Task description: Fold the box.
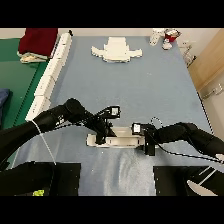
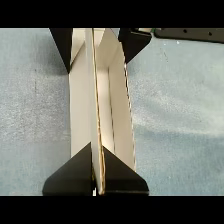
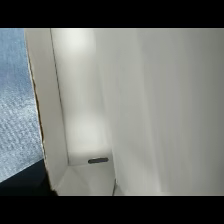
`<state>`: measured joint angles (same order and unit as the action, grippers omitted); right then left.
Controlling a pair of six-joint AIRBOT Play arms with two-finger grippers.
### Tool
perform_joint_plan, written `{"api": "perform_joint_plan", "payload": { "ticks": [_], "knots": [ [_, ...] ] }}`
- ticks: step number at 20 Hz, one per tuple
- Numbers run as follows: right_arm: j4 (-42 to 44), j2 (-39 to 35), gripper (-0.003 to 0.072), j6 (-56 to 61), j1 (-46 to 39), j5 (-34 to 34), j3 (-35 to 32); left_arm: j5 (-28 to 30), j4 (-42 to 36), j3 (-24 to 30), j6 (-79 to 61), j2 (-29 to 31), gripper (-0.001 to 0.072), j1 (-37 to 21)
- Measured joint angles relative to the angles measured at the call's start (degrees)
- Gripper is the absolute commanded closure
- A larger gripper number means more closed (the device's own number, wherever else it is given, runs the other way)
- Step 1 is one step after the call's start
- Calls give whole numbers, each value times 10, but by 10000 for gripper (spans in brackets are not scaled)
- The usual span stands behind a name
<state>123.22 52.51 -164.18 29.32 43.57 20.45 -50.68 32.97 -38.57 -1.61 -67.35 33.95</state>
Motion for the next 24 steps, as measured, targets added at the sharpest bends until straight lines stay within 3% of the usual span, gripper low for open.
{"api": "perform_joint_plan", "payload": {
  "ticks": [13,14,15,20,23,24],
  "knots": [
    [0,0,173,0,0,0,0,58,-7,0,64,1,683,-1],
    [0,0,173,0,0,0,0,58,-7,0,67,1,456,-1],
    [0,0,173,0,0,0,0,63,-1,1,71,-2,339,0],
    [0,0,173,0,0,0,0,49,9,-2,109,12,335,-2],
    [0,0,173,0,0,0,0,10,67,-8,210,50,338,-18],
    [0,0,173,0,0,0,0,-11,91,-9,256,67,453,-28]
  ]
}}
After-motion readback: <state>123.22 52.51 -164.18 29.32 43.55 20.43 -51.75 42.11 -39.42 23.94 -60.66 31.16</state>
